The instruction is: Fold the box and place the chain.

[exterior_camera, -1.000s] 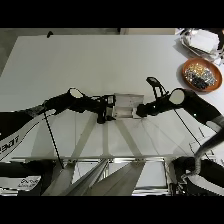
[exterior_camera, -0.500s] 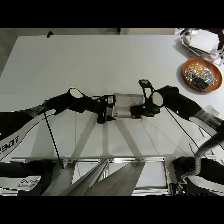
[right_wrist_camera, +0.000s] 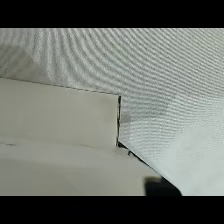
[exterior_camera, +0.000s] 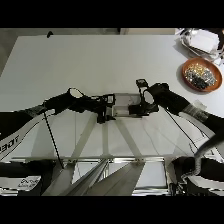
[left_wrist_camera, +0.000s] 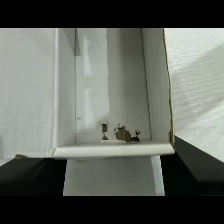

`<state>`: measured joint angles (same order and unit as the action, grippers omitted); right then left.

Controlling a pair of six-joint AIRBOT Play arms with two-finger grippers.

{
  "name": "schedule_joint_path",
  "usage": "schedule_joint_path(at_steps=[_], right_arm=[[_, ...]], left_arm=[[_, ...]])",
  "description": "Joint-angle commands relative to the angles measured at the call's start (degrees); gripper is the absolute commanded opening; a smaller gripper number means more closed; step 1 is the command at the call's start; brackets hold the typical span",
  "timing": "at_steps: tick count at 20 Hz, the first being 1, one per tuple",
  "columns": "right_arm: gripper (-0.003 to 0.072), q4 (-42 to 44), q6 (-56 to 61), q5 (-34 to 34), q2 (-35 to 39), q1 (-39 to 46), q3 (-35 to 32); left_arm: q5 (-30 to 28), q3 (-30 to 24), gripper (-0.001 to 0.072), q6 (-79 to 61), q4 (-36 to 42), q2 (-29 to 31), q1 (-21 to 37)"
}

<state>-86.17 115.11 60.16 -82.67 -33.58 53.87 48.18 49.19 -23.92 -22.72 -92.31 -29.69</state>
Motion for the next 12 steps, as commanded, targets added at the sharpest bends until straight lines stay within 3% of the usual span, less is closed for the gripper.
schedule_joint_path(at_steps=[1,2,4,6,9,10,11,12], right_arm=[[0.023,-0.2,0.4,1.3,-1.5,-0.9,0.2],[0.0276,-0.2,0.4,0.6,-1.7,-1.3,0.2],[0.027,-0.2,0.4,0.5,-2.2,-1.5,0.2],[0.0051,-0.2,0.4,0.7,-2.1,-1.5,0.2],[0.0032,-0.2,0.2,0.7,-1.2,-1.3,0.2],[0.005,-0.4,-0.1,0.6,-0.6,-1.2,0.3],[0.0194,-0.5,-0.1,0.5,0.3,-1.0,0.3],[0.0384,-0.6,-0.1,0.6,1.1,-0.8,0.3]], left_arm=[[0.0,0.0,0.0271,-0.1,-0.1,0.0,0.0],[0.0,0.0,0.0271,-0.1,-0.1,0.0,0.0],[0.0,0.0,0.0271,-0.1,-0.1,0.0,0.0],[0.0,0.0,0.0271,-0.1,0.0,0.0,0.0],[0.1,0.0,0.0271,-0.1,-0.1,0.0,0.0],[0.0,0.0,0.0271,-0.1,-0.1,0.0,0.0],[0.0,0.0,0.0271,-0.1,-0.1,0.0,0.0],[0.0,0.0,0.0271,-0.1,-0.1,0.0,0.0]])
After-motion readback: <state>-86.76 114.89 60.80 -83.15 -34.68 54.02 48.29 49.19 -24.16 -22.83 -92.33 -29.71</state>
